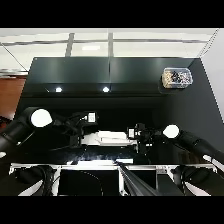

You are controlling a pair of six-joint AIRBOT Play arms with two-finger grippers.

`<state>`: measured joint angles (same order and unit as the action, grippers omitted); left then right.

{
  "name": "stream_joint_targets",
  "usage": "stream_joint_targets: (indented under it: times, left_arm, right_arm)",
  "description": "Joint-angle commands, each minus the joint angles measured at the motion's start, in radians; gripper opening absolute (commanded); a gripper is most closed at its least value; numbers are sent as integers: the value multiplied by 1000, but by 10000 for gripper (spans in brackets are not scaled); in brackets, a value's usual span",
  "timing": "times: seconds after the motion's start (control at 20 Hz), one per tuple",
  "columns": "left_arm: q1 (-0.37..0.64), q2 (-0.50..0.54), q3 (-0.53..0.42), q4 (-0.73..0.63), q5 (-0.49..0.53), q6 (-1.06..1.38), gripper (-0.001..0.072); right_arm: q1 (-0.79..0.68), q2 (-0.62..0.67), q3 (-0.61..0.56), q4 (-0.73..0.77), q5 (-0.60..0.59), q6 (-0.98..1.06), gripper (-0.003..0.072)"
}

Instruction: Fold the box and place the chain.

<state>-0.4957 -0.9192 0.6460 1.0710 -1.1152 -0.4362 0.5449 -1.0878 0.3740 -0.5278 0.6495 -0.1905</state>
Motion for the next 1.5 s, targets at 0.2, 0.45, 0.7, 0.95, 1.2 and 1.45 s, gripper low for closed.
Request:
stream_joint_targets:
  times: [0.2,0.45,0.7,0.95,1.2,1.45]
  left_arm:
    - [-82,56,-166,-474,175,-290,28]
    - [-200,4,-206,-663,859,-245,30]
    - [-266,-132,-206,-563,905,-233,30]
    - [-269,-186,-192,-524,839,-183,32]
    - [-204,-128,-121,-341,742,-162,31]
    - [77,116,-107,-211,360,-161,32]
  right_arm:
    - [0,-1,-1,-24,5,3,430]
    - [0,-1,-1,-23,9,3,429]
    - [0,-1,-1,-23,10,3,430]
    - [0,-1,-1,-23,10,4,430]
    - [0,-1,-1,-23,17,12,430]
    - [0,-1,-1,-23,20,12,430]
